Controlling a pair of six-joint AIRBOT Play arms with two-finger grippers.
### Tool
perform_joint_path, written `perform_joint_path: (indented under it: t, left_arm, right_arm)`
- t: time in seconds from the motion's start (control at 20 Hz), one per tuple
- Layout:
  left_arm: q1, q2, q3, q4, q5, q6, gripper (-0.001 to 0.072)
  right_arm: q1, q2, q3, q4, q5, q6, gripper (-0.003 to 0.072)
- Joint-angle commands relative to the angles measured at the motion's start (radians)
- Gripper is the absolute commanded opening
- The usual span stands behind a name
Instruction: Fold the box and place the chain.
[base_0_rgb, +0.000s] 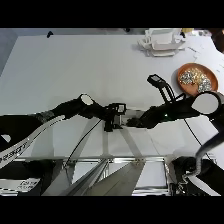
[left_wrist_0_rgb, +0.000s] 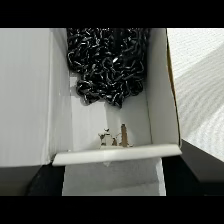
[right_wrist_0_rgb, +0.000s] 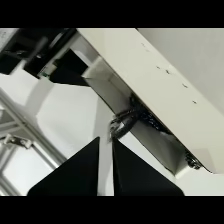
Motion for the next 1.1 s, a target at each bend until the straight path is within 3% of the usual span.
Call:
perform_joint_path:
  t: [0.0,0.2,0.5,0.75,1.05]
  left_arm:
    - [0.001,0.0,0.0,0.0,0.0,0.0,0.0014]
    - [0.001,0.0,0.0,0.0,0.0,0.0,0.0014]
    - [0.001,0.0,0.0,0.0,0.0,0.0,0.0014]
    - [0.001,0.0,0.0,0.0,0.0,0.0,0.0014]
    - [0.001,0.0,0.0,0.0,0.0,0.0,0.0014]
  right_arm:
    - [0.009,-0.031,0.0,-0.061,0.002,0.029,0.0119]
    - [0.009,-0.027,0.003,-0.062,-0.003,0.028,0.02]
    - [-0.001,0.019,0.12,-0.16,0.013,0.033,0.0199]
    - [-0.142,0.066,0.165,-0.249,0.023,0.088,0.0199]
    - [-0.309,0.008,0.163,-0.293,-0.035,0.134,0.0198]
